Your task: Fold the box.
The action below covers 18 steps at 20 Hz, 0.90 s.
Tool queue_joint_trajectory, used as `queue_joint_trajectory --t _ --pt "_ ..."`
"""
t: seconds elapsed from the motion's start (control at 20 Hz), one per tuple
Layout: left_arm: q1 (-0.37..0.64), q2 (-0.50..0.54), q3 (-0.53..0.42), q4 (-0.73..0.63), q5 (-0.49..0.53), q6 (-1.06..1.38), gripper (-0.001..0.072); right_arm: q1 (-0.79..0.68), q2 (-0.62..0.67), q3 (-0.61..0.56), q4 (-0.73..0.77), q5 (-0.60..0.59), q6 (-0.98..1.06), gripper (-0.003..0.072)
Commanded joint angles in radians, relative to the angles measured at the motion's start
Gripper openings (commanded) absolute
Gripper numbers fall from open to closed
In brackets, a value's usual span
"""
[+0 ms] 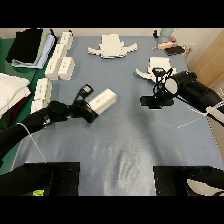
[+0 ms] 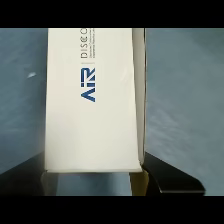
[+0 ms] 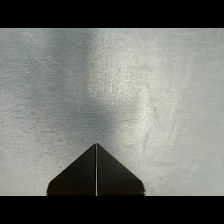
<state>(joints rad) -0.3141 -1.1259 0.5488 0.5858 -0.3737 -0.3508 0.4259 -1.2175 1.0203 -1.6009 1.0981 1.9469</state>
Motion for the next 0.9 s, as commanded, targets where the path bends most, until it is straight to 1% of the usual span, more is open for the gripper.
queue_joint_trajectory --t 0.0,0.1,0.15,0.3,0.45,0.7,0.85 --pt "0.206 0.012 0.02 0.206 0.039 -0.351 0.0368 0.0 -0.001 0.001 0.001 0.001 0.001 0.0002" --pt "0.309 0.009 0.034 0.246 0.039 -0.369 0.0367 0.0 -0.001 0.001 0.0 0.0 0.001 0.0002" --pt "0.343 0.0 0.047 0.265 0.036 -0.37 0.0368 0.0 -0.001 0.001 0.0 0.0 0.001 0.0002" --pt "0.406 -0.057 0.115 0.288 -0.01 -0.423 0.0367 0.0 -0.001 0.001 0.0 0.001 0.001 0.0003" --pt "0.409 -0.135 0.212 0.295 -0.008 -0.455 0.0367 0.0 -0.001 0.001 0.0 0.001 0.001 0.0003" --pt "0.409 -0.302 0.397 0.298 -0.024 -0.489 0.0367 0.0 -0.001 0.001 0.0 0.0 0.001 0.0003" --pt "0.409 -0.383 0.471 0.318 -0.029 -0.531 0.0367 0.0 -0.001 0.001 0.0 0.001 0.001 0.0002"
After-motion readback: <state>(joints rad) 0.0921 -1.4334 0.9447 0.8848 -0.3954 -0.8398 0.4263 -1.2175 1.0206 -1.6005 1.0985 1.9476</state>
